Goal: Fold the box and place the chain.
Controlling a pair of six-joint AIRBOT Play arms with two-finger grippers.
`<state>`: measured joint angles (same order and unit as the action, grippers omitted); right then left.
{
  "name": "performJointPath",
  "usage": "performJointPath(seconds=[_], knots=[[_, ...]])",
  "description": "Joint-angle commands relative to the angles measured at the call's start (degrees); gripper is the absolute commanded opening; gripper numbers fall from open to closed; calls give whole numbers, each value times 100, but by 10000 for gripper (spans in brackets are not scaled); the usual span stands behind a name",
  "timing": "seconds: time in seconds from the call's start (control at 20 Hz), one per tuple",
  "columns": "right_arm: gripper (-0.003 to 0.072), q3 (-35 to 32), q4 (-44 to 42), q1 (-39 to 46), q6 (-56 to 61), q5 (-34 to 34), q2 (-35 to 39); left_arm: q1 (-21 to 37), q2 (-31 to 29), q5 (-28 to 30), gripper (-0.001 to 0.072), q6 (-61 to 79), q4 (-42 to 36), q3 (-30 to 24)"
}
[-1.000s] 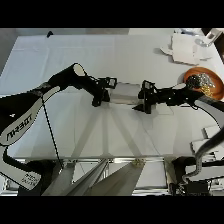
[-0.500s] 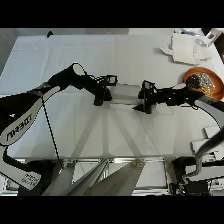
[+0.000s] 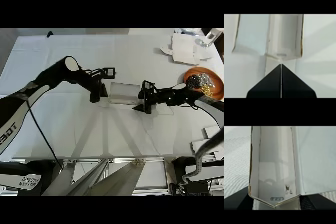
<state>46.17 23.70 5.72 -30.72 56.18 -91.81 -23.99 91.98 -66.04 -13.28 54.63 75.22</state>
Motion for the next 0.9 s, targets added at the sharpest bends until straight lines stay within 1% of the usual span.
performJointPath(seconds=[0.0, 0.1, 0.2, 0.3, 0.4, 0.5, 0.6, 0.7, 0.85], knots=[[516, 2, 0, 0, 2, 0, 2, 166, -649, -208, 10, -1617, 673, -2], [516, 4, 0, 0, 2, 0, 2, 514, -831, -216, 9, -2175, 487, -44], [516, 2, 0, 0, 2, 0, 2, 944, -833, -177, 9, -2942, 396, -144], [516, 4, 0, 0, 2, 0, 2, 1322, -822, 44, 10, -3346, 356, -568], [516, 2, 0, 0, 2, 0, 2, 1563, -780, 343, 9, -3303, 109, -1169], [516, 2, 0, 0, 2, 0, 2, 1596, -695, 584, 8, -3307, -122, -1668], [516, 4, 0, 0, 2, 0, 2, 1554, -520, 621, 9, -3322, -800, -1967], [516, 2, 0, 0, 2, 2, 2, 1425, -326, 765, 8, -3340, -1397, -2024], [516, 4, 0, 0, 2, 0, 2, 1069, -160, 1502, 8, -4019, -1290, -2024]])
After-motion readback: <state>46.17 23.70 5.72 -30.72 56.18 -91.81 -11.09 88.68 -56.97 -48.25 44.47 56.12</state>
